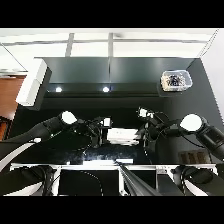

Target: Fold the box and place the chain.

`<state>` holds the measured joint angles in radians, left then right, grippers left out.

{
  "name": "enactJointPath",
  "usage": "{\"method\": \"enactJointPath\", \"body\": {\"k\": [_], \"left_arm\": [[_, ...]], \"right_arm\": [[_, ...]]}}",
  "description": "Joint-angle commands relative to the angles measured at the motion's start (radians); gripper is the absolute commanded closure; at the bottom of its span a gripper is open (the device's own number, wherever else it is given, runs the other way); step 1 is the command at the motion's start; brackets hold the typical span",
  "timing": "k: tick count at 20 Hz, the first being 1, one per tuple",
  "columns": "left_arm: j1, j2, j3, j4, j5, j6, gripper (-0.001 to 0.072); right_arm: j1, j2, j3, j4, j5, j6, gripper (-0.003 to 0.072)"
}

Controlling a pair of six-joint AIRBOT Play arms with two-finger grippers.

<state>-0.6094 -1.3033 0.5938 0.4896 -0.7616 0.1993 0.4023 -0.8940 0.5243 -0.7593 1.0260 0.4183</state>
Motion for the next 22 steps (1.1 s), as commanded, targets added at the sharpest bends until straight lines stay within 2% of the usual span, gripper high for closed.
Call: {"method": "enactJointPath", "body": {"k": [1, 9, 13, 16, 17, 18, 19, 20, 22], "left_arm": [[0.0, -0.001, 0.001, 0.0, -0.001, -0.001, 0.0377], [0.0, -0.001, 0.001, 0.0, -0.001, -0.001, 0.0377], [0.0, -0.001, 0.001, 0.0, -0.001, -0.001, 0.0377], [0.0, -0.001, 0.001, 0.0, -0.001, 0.0, 0.0377], [0.0, -0.001, 0.001, 0.0, -0.001, -0.001, 0.0377], [0.0, -0.001, 0.001, 0.0, -0.001, -0.001, 0.0377], [0.0, -0.001, 0.001, 0.0, -0.001, 0.0, 0.0377], [0.0, -0.001, 0.001, 0.0, -0.001, -0.001, 0.0377], [0.0, -0.001, 0.001, 0.0, -0.001, -0.001, 0.0377]], "right_arm": [[0.022, 0.0, -0.006, -0.004, -0.01, 0.0, 0.0469], [0.048, 0.0, 0.001, -0.001, -0.027, 0.076, 0.0471], [0.047, 0.003, 0.035, -0.002, 0.037, 0.152, 0.0472], [0.031, 0.003, 0.079, 0.0, 0.074, 0.309, 0.0472], [0.02, 0.002, 0.085, 0.001, 0.072, 0.438, 0.0492], [0.011, 0.002, 0.084, -0.002, 0.074, 0.568, 0.0619], [0.009, 0.002, 0.08, 0.005, 0.079, 0.659, 0.0667], [0.011, 0.001, 0.064, 0.045, 0.075, 0.739, 0.0668], [0.012, -0.003, 0.001, 0.224, 0.021, 0.772, 0.0668]]}}
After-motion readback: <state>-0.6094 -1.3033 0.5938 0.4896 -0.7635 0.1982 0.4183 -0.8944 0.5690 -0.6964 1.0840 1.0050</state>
